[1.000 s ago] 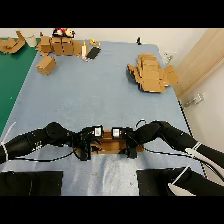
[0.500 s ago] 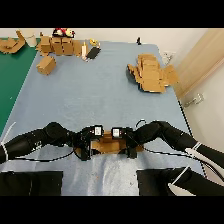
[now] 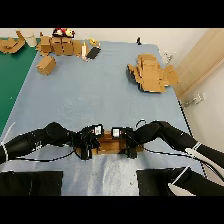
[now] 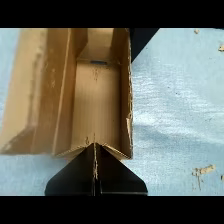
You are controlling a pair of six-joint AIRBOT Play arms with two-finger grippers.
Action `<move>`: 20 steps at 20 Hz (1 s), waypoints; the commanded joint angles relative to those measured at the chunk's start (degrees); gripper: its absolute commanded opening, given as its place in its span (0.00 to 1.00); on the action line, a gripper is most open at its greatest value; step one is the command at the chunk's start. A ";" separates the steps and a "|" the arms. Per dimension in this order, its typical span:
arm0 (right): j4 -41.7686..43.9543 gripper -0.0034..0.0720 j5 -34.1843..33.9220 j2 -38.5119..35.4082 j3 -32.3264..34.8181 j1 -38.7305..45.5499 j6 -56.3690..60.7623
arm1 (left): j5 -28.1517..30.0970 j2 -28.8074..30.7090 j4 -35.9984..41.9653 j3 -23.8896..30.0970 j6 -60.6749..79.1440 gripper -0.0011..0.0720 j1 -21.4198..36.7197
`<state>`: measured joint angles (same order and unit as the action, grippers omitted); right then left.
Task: Fold the box.
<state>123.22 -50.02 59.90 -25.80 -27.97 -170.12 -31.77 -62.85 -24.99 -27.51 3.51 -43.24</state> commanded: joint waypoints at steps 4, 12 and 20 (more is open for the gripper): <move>0.00 0.71 0.00 0.02 0.04 0.00 -0.07 | 1.51 7.34 -13.97 -0.04 -20.39 0.03 0.13; 0.00 0.71 0.00 0.02 0.04 0.00 -0.07 | -13.92 31.17 -57.55 -0.04 -97.50 0.03 0.52; 0.00 0.71 0.00 0.02 0.04 0.00 -0.07 | -26.34 35.30 -52.65 6.14 -117.87 0.03 11.02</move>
